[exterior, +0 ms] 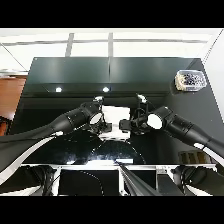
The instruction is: Fold the box and place the chain.
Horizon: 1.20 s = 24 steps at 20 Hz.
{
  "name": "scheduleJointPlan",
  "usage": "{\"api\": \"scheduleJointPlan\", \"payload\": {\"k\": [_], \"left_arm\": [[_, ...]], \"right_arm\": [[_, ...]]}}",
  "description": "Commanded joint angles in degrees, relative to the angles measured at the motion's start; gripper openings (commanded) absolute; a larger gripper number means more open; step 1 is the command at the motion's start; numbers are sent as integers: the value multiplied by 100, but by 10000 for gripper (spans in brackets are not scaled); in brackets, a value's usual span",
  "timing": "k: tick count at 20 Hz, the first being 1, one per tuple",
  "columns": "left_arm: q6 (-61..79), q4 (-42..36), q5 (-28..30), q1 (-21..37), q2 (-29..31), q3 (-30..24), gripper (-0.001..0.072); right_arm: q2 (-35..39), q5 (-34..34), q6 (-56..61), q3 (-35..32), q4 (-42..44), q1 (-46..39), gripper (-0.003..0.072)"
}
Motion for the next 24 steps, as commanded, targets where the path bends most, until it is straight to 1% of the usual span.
{"api": "scheduleJointPlan", "payload": {"k": [1,3,4,9,13,16,18,21,24], "left_arm": [[-2,0,0,0,-4,2,29],[-2,0,0,0,-4,2,29],[-2,0,0,0,-4,2,29],[-2,0,0,0,-4,2,29],[0,0,0,0,-4,2,29],[0,0,0,0,-4,2,29],[0,0,0,0,-4,2,29],[-2,0,0,0,-4,2,29],[0,0,0,0,-4,2,29]], "right_arm": [[-26,48,212,33,-118,114,471],[-28,66,258,33,-127,122,462],[-28,81,256,33,-131,122,356],[-81,85,258,35,-149,122,356],[-289,164,258,155,-179,122,355],[-444,223,389,275,-356,122,356],[-531,393,535,356,-525,125,355],[-754,702,566,612,-706,273,335],[-968,892,933,852,-1019,468,334]]}}
